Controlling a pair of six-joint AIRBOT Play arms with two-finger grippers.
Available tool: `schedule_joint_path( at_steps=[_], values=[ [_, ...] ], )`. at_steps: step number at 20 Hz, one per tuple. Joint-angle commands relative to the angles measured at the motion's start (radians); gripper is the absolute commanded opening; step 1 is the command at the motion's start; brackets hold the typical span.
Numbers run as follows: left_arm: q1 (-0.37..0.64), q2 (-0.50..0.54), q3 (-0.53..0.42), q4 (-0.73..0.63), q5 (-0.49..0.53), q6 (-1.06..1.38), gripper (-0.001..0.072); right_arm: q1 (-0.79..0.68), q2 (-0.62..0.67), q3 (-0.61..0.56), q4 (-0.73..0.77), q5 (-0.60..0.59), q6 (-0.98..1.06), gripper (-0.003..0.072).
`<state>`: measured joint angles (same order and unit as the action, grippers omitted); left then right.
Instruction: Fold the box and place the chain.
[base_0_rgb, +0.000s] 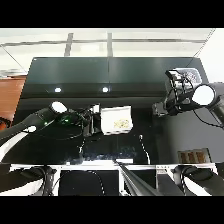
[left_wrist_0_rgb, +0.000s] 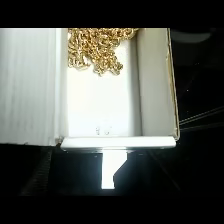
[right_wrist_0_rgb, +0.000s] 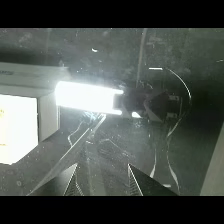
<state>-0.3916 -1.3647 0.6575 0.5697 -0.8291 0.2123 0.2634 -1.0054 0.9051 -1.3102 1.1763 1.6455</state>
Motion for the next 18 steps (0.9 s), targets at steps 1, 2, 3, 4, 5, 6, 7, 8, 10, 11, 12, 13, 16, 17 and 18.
schedule_joint_path(
  at_steps=[1, 2, 3, 4, 5, 6, 7, 8, 10, 11, 12, 13, 16, 17, 18],
  values=[
    [-0.002, 0.001, 0.001, 0.011, -0.016, -0.012, 0.0708, 0.000, 0.000, -0.001, 0.000, -0.014, 0.000, 0.0375],
    [0.000, 0.003, 0.001, 0.060, -0.016, -0.019, 0.0707, 0.000, 0.000, -0.001, 0.000, -0.014, 0.000, 0.0375],
    [0.004, 0.008, 0.001, 0.097, -0.017, -0.054, 0.0708, 0.000, 0.000, -0.001, 0.000, -0.012, 0.000, 0.0376],
    [0.011, 0.013, 0.000, 0.106, -0.018, -0.084, 0.0708, 0.000, 0.000, -0.001, 0.000, -0.012, -0.001, 0.0376],
    [0.013, 0.021, 0.000, 0.098, -0.019, -0.095, 0.0708, 0.000, 0.000, -0.001, -0.001, -0.013, -0.001, 0.0376],
    [0.012, 0.031, 0.000, 0.093, -0.021, -0.095, 0.0708, 0.000, 0.000, -0.001, -0.001, -0.014, -0.001, 0.0376],
    [0.009, 0.038, 0.000, 0.074, -0.018, -0.095, 0.0708, 0.000, 0.000, -0.001, -0.002, -0.017, -0.001, 0.0376],
    [0.009, 0.043, 0.000, 0.042, -0.015, -0.095, 0.0708, 0.000, 0.000, -0.001, -0.002, -0.019, -0.001, 0.0376],
    [0.003, 0.043, 0.000, -0.031, -0.015, -0.093, 0.0708, 0.000, 0.000, -0.001, -0.003, -0.019, -0.001, 0.0375],
    [-0.006, 0.042, 0.000, -0.031, -0.009, -0.093, 0.0708, 0.000, 0.000, -0.001, -0.003, -0.018, -0.001, 0.0375],
    [-0.018, 0.042, 0.000, -0.029, -0.008, -0.093, 0.0708, 0.000, 0.000, -0.001, -0.003, -0.018, -0.001, 0.0375],
    [-0.028, 0.042, 0.000, -0.029, -0.008, -0.093, 0.0708, 0.000, 0.000, -0.001, -0.003, -0.018, -0.001, 0.0375],
    [-0.041, 0.042, 0.000, -0.029, -0.003, -0.094, 0.0708, 0.000, 0.000, -0.001, -0.003, -0.018, -0.001, 0.0376],
    [-0.041, 0.042, 0.000, -0.028, -0.001, -0.094, 0.0708, 0.000, 0.000, -0.001, -0.003, -0.018, -0.001, 0.0375],
    [-0.041, 0.042, 0.000, -0.027, -0.001, -0.094, 0.0708, 0.000, 0.000, -0.001, -0.003, -0.017, -0.001, 0.0375]
  ],
)
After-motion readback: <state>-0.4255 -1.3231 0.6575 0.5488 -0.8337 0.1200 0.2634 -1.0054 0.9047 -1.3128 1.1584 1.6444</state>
